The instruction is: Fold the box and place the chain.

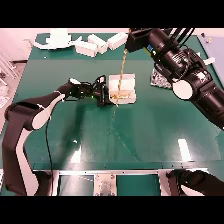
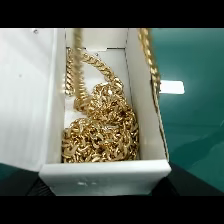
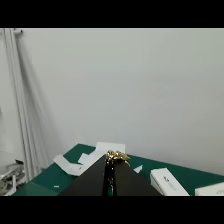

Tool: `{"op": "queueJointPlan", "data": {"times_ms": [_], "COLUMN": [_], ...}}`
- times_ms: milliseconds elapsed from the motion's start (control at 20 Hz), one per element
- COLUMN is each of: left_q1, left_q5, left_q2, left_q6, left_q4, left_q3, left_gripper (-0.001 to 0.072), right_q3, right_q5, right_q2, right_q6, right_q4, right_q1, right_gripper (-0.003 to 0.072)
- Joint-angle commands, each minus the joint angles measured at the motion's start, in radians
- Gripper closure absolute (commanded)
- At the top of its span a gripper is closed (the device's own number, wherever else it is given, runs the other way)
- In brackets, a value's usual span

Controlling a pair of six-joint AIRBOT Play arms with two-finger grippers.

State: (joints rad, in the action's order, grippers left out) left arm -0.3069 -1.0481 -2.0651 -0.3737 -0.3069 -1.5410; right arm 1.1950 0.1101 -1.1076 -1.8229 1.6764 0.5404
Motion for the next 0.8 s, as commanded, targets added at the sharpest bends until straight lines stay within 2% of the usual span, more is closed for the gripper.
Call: {"op": "queueJointPlan", "data": {"times_ms": [0, 200, 600, 750], "left_q1": [0.001, 0.001, 0.001, 0.001], "left_q5": [0.000, 0.000, 0.000, 0.000], "left_q2": [0.001, 0.001, 0.001, 0.001], "left_q6": [0.000, 0.000, 0.000, 0.000], "left_q4": [0.000, 0.000, 0.000, 0.000], "left_q3": [-0.001, 0.000, -0.001, 0.000], "left_gripper": [0.0243, 0.0243, 0.0243, 0.0243], "right_q3": [0.045, 0.086, 0.086, 0.077], "right_q5": [0.062, 0.062, 0.068, -0.027], "right_q2": [-0.008, -0.008, -0.010, -0.018], "right_q6": [0.028, 0.066, 0.077, 0.077], "right_q4": [0.001, 0.001, 0.001, 0.001], "right_q1": [-0.001, -0.015, -0.076, -0.072], "right_gripper": [0.0681, 0.0681, 0.0680, 0.0680]}}
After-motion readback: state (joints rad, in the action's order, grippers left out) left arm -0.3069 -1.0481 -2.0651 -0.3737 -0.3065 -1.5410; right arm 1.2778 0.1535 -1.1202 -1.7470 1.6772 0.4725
